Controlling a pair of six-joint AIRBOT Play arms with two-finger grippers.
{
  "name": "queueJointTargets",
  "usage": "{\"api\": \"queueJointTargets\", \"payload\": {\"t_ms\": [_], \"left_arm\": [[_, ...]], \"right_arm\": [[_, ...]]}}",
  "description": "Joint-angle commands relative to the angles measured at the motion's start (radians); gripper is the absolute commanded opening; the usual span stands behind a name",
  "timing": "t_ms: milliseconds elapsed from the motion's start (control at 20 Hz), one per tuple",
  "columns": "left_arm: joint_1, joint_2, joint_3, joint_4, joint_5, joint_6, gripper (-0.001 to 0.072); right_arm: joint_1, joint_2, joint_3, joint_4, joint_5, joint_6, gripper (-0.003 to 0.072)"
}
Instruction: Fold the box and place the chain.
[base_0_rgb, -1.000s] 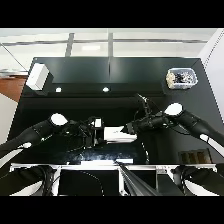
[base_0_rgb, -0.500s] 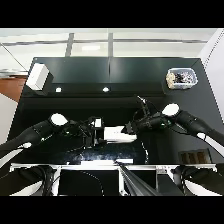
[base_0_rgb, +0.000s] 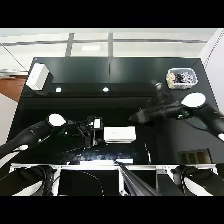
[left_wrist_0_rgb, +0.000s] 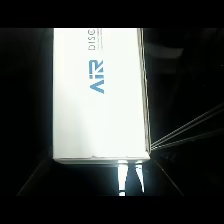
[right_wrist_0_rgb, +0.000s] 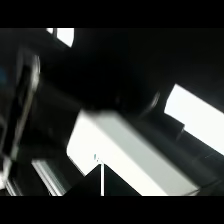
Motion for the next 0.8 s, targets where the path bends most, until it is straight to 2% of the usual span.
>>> {"api": "queueJointTargets", "payload": {"t_ms": [0, 150, 300, 400, 600, 750], "left_arm": [[0.022, 0.091, 0.003, 0.093, 0.006, -0.204, 0.0709], [0.039, 0.171, 0.038, 0.153, -0.097, -0.341, 0.0709], [-0.020, 0.159, 0.093, 0.150, -0.074, -0.380, 0.0708], [-0.075, 0.084, 0.140, 0.151, -0.016, -0.380, 0.0705], [-0.148, -0.118, 0.267, 0.161, -0.016, -0.378, 0.0704], [-0.155, -0.182, 0.318, 0.115, -0.031, -0.274, 0.0703]], "right_arm": [[-0.148, 0.097, 0.018, 0.000, 0.047, 0.002, 0.0028], [-0.206, 0.103, 0.018, -0.037, 0.060, 0.002, 0.0028], [-0.203, 0.103, 0.018, -0.050, 0.050, 0.001, 0.0029], [-0.203, 0.103, 0.018, -0.060, 0.037, 0.001, 0.0028], [-0.203, 0.103, 0.018, -0.082, 0.036, 0.005, 0.0028], [-0.203, 0.103, 0.018, -0.091, 0.039, 0.009, 0.0029]]}}
